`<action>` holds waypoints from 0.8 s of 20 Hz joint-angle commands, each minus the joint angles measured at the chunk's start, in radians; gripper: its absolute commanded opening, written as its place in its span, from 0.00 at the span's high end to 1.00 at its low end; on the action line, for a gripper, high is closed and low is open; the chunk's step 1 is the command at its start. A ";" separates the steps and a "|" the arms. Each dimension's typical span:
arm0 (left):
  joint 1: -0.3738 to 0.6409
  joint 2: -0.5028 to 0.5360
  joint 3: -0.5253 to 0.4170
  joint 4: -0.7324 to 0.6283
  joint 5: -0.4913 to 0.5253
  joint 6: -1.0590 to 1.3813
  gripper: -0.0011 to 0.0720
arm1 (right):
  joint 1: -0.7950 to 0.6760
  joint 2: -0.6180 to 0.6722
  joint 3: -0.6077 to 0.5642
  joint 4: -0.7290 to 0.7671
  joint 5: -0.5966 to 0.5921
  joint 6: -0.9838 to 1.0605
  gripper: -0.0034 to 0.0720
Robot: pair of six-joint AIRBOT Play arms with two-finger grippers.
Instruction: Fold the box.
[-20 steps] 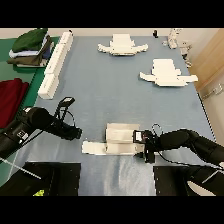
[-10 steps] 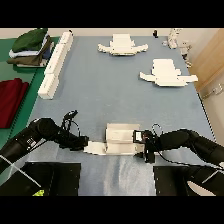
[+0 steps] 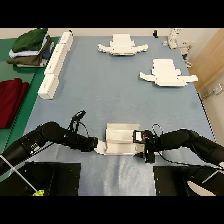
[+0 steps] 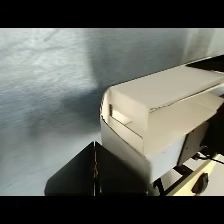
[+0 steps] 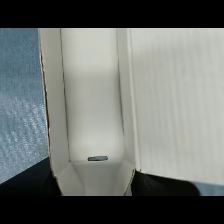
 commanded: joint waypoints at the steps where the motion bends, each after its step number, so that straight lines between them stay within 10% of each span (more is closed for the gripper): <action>1: -0.032 0.002 0.000 -0.051 0.038 0.003 0.96 | 0.000 0.000 0.000 0.000 0.000 0.000 0.31; 3: -0.031 0.002 0.005 -0.058 0.024 0.003 0.80 | 0.000 0.000 0.000 0.000 0.000 0.000 0.31; 4: -0.031 0.002 0.010 -0.058 0.017 -0.003 0.44 | 0.000 0.000 0.000 0.000 0.000 0.000 0.31; 7: -0.031 0.002 0.034 -0.053 0.013 -0.005 0.58 | 0.000 0.000 0.000 0.000 0.000 0.000 0.31; 16: -0.031 -0.003 0.061 -0.153 0.018 0.008 0.58 | 0.000 0.000 0.000 0.000 0.000 0.000 0.31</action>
